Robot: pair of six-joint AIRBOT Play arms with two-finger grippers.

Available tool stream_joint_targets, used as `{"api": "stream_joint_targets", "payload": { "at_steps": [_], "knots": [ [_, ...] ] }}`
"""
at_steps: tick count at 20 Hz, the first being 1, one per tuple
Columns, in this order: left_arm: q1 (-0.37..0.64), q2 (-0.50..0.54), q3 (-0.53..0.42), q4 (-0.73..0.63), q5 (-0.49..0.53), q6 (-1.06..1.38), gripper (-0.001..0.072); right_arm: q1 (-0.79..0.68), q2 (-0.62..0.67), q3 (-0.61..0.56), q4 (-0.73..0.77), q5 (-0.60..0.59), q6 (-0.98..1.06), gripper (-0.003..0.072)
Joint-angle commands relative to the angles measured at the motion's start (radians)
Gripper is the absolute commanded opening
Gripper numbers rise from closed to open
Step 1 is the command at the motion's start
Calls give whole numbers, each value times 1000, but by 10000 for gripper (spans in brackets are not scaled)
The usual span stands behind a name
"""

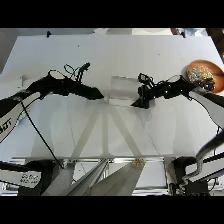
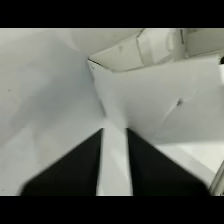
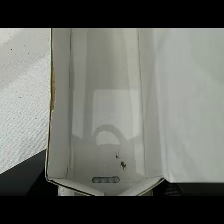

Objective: Fold the box and place the chain.

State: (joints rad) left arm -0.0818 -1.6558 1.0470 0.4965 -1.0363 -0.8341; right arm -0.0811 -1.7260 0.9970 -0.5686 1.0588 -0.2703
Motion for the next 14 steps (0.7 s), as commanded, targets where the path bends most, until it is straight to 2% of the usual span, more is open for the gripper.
{"api": "stream_joint_targets", "payload": {
  "at_steps": [1, 9, 12, 14],
  "knots": [
    [-14, -2, 0, -48, -4, 34, 331, 1, -1, 1, 0, 0, 0, 339],
    [-16, -24, 0, -240, 0, 184, 365, 1, -1, 1, 0, 0, 0, 339],
    [-39, -58, 0, -241, 8, 207, 524, 1, -1, 1, 0, 0, 0, 339],
    [-59, -82, 0, -257, 22, 207, 545, 1, -1, 1, 0, 0, 0, 339]
  ]
}}
